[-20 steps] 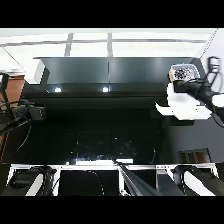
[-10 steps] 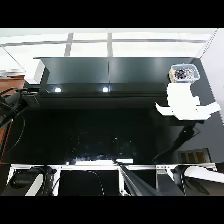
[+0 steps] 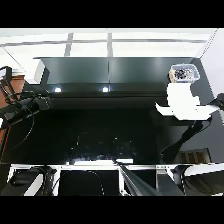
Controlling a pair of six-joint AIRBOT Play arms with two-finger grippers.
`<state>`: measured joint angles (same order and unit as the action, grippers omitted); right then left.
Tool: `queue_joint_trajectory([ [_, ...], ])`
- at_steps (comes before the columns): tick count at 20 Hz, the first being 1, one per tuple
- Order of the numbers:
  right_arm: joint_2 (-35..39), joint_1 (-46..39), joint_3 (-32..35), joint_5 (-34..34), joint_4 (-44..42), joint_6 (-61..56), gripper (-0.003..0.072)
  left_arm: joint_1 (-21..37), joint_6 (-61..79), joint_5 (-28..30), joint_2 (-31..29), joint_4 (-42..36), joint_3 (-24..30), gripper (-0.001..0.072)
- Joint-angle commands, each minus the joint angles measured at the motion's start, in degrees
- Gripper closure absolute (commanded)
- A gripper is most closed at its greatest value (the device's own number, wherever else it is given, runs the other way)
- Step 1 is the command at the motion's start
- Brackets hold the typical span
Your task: Fold the box and place the chain.
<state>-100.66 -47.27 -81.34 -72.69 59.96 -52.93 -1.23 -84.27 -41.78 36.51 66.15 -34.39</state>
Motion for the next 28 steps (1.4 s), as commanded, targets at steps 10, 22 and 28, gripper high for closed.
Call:
queue_joint_trajectory([
  [10, 26.8, 9.14, 17.14, -3.37, -12.44, 0.66, 0.0669, -0.04, 0.0, -2.51, 1.44, -2.23, 0.0, 0.0681],
  [22, 53.27, 59.06, 60.13, 46.58, -37.73, -7.45, 0.0668, -7.85, 1.22, 5.01, 13.7, -10.75, -0.15, 0.0375],
  [28, 52.76, 70.34, 60.63, 51.93, -37.42, -9.18, 0.0668, -8.31, 18.69, -9.01, 37.64, -28.24, -13.46, 0.0],
])
